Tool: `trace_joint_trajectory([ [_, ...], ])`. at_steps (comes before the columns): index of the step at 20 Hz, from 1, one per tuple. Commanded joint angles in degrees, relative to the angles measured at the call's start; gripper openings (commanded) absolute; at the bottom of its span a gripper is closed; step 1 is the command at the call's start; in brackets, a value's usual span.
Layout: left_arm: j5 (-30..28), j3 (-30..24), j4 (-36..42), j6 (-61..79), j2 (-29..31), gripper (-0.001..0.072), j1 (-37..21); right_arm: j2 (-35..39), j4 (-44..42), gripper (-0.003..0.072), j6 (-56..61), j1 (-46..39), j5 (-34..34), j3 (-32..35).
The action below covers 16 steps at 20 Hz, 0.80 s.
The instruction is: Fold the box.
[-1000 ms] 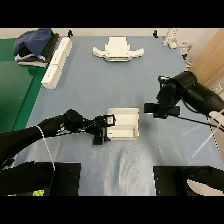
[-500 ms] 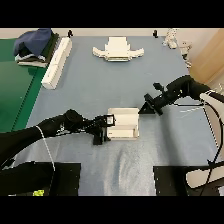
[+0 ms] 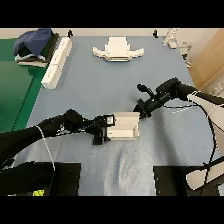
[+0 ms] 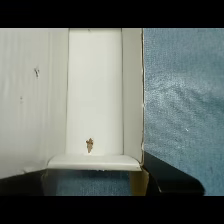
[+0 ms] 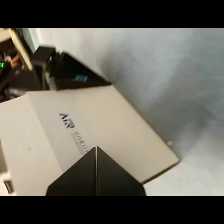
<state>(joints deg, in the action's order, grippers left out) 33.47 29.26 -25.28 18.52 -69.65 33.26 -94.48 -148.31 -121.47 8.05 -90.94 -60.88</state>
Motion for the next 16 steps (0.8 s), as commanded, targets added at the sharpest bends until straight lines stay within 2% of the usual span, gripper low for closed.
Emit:
trace_joint_trajectory([
  [1, -0.02, 0.02, 0.0, 0.0, -0.04, 0.0418, -0.02, 4.74, -0.28, 0.0002, -6.69, 2.93, -1.16, 3.19],
  [3, -0.04, 0.02, 0.0, 0.0, -0.04, 0.0418, -0.02, 10.54, 1.75, 0.0002, -9.66, 4.52, 6.69, 7.04],
  [7, 0.0, 0.02, 0.0, 0.0, -0.04, 0.0418, -0.02, 24.39, 3.28, 0.0002, -19.5, 10.6, 33.81, 16.74],
  [9, -0.04, 0.02, 0.0, 0.0, -0.04, 0.0418, -0.02, 30.14, 3.34, 0.0002, -22.91, 15.72, 44.24, 21.24],
  [12, -0.04, 0.02, 0.0, 0.0, -0.04, 0.0418, -0.04, 37.13, 4.55, 0.0003, -23.65, 23.41, 54.07, 27.3],
  [16, -0.02, 0.02, 0.0, 0.0, -0.04, 0.0418, -0.02, 44.83, 9.62, 0.0003, -23.63, 29.38, 58.75, 33.79],
])
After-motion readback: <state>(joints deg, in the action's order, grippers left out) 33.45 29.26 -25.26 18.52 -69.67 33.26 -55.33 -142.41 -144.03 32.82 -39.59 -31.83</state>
